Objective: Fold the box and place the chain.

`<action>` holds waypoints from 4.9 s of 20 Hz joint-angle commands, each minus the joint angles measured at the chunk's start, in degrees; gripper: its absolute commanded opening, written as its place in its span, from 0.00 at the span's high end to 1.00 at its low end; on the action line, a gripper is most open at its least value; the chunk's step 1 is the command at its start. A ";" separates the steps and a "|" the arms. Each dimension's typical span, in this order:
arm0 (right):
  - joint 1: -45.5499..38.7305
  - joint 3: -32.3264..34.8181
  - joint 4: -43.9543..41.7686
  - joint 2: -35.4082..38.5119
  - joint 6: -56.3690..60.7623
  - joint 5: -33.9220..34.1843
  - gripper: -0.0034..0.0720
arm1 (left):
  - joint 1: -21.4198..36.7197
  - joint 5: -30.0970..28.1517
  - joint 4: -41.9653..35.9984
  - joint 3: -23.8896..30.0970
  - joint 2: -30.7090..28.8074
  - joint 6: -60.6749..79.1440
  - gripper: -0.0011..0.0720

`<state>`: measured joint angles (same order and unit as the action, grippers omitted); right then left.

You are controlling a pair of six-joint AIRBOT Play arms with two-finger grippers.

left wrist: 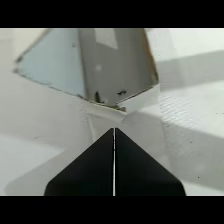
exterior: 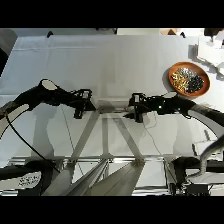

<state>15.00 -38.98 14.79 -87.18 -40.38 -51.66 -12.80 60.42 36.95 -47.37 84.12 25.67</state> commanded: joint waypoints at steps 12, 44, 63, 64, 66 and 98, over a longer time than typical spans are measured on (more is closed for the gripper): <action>-0.02 0.00 -0.02 0.02 0.00 0.00 0.42 | -8.02 -10.49 4.85 0.02 -1.81 -8.57 0.98; -0.02 0.00 -0.02 0.02 -0.02 0.00 0.42 | -8.02 -8.50 -4.28 0.04 -1.73 -9.22 0.67; -0.02 0.00 -0.02 0.02 -0.02 0.00 0.42 | -4.72 -8.83 7.04 0.04 -7.45 -24.83 0.98; -0.02 0.00 -0.02 0.02 -0.02 0.00 0.42 | -3.28 -9.25 7.06 0.04 -9.16 -25.53 0.98; -0.02 0.00 -0.02 0.02 -0.02 0.00 0.42 | 0.28 -9.14 7.08 0.04 -12.72 -27.89 0.98; -0.02 0.00 -0.02 0.02 0.00 0.00 0.42 | 4.46 -4.46 -12.17 10.84 -5.44 -61.81 0.97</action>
<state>15.00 -38.98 14.79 -87.18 -40.40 -51.64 -8.21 55.68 32.16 -36.56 78.56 -40.34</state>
